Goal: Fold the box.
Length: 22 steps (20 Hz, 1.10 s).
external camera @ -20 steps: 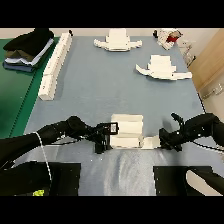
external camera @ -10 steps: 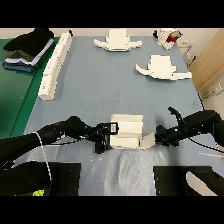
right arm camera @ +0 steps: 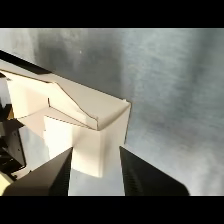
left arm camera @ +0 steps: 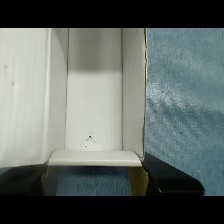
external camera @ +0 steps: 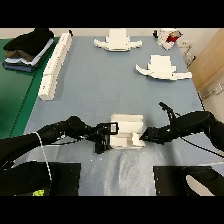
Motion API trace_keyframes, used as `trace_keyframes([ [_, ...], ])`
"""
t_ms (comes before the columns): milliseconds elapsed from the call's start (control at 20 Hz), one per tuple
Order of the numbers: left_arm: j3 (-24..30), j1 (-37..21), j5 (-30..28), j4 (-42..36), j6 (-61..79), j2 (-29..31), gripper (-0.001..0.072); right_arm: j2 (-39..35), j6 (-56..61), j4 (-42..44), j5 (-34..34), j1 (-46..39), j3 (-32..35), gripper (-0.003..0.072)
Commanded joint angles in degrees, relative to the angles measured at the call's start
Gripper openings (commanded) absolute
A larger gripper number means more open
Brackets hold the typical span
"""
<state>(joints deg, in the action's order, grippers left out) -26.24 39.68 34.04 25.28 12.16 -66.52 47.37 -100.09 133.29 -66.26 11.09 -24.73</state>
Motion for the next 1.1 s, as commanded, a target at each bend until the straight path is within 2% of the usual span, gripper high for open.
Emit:
trace_keyframes([
  [0, -0.07, -0.02, -0.02, 0.02, 0.0, 0.0, 0.0466, -0.17, 3.19, -1.73, 6.29, 4.96, -0.2, 0.0435],
  [150, -0.07, -0.02, -0.02, 0.02, 0.0, 0.0, 0.0466, -0.17, 10.27, -8.74, 7.85, 9.51, -1.22, 0.0416],
  [350, -0.07, -0.02, -0.02, 0.02, 0.0, 0.0, 0.0466, 0.92, 27.56, -22.45, 8.07, 18.88, -6.67, 0.0415],
  [600, -0.07, -0.02, -0.02, 0.02, 0.0, 0.0, 0.0466, 12.41, 44.48, -34.21, 2.89, 31.89, -16.13, 0.0415],
  [750, -0.07, -0.02, -0.02, 0.02, 0.0, 0.0, 0.0466, 19.63, 54.84, -43.56, -4.55, 36.98, -22.05, 0.0415],
  [850, -0.07, -0.02, -0.02, 0.02, 0.02, 0.0, 0.0466, 21.97, 58.05, -45.7, -6.58, 37.86, -23.17, 0.0414],
  [1050, -0.07, -0.02, -0.02, 0.02, 0.0, 0.0, 0.0466, 23.02, 59.6, -45.66, -4.68, 37.86, -23.17, 0.0412],
])
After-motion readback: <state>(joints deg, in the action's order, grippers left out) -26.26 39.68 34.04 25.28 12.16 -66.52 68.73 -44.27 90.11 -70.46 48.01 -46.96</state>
